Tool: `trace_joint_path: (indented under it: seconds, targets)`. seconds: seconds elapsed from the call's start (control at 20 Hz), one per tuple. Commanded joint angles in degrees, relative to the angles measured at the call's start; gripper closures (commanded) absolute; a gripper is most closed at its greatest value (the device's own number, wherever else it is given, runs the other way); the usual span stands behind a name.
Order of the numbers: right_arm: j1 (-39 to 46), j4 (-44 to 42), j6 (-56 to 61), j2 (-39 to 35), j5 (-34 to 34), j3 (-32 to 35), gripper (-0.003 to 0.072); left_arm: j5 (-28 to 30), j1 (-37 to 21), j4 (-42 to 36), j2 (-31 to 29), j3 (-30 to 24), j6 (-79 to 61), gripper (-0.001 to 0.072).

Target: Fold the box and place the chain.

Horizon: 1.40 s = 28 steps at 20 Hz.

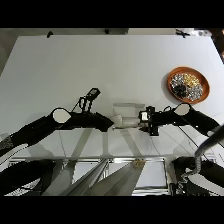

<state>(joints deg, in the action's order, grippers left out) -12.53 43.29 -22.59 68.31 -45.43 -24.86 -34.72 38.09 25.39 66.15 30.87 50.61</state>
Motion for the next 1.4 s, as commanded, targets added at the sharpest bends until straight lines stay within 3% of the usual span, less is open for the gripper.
trace_joint_path:
  seconds: [0.0,0.35,0.5,1.15,1.35]
  targets:
    - [-0.02,0.00,0.02,0.02,0.00,0.04,0.0272,-0.20,1.05,-1.07,0.37,0.42,-0.33,0.0199]
    - [-0.02,0.00,0.02,0.02,0.00,0.04,0.0272,2.14,1.68,-0.81,1.49,1.01,0.11,0.0207]
    - [-0.02,0.00,0.02,0.02,0.00,0.04,0.0272,1.03,1.68,6.27,4.13,4.17,8.31,0.0207]
    - [-0.02,0.02,0.02,0.02,0.00,0.04,0.0272,-16.37,6.51,40.26,12.07,21.92,51.58,0.0207]
    - [-0.02,0.00,0.02,0.02,0.00,0.04,0.0272,-23.71,8.24,44.09,16.81,29.31,60.81,0.0206]
